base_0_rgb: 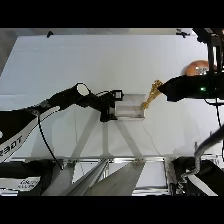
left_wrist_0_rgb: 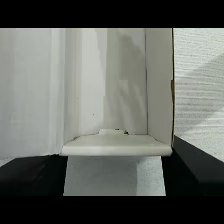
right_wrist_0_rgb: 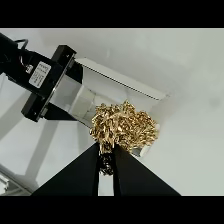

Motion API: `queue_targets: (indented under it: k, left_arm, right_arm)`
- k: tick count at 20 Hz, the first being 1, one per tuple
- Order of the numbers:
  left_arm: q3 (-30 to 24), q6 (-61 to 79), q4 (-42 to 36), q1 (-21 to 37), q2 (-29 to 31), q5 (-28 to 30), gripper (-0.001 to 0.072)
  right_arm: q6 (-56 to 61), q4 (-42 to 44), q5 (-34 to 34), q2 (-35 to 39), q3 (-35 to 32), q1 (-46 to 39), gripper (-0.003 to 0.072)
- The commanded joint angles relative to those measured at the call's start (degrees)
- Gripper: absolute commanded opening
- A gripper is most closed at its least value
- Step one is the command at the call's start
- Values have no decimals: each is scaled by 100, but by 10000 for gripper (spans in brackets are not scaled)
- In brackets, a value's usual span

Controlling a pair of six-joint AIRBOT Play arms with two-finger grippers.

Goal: Fold the box and place the chain.

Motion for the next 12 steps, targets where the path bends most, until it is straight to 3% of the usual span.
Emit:
queue_targets:
  k: [1,5,12]
  left_arm:
    - [0,0,0,4,2,0,495]
    - [0,0,0,4,2,0,495]
    - [0,0,0,4,2,0,495]
  right_arm:
    - [-2,122,-63,0,-4,7,6]
    - [-7,205,-155,0,-328,7,6]
    - [-160,529,-1419,-4,-1692,7,4]
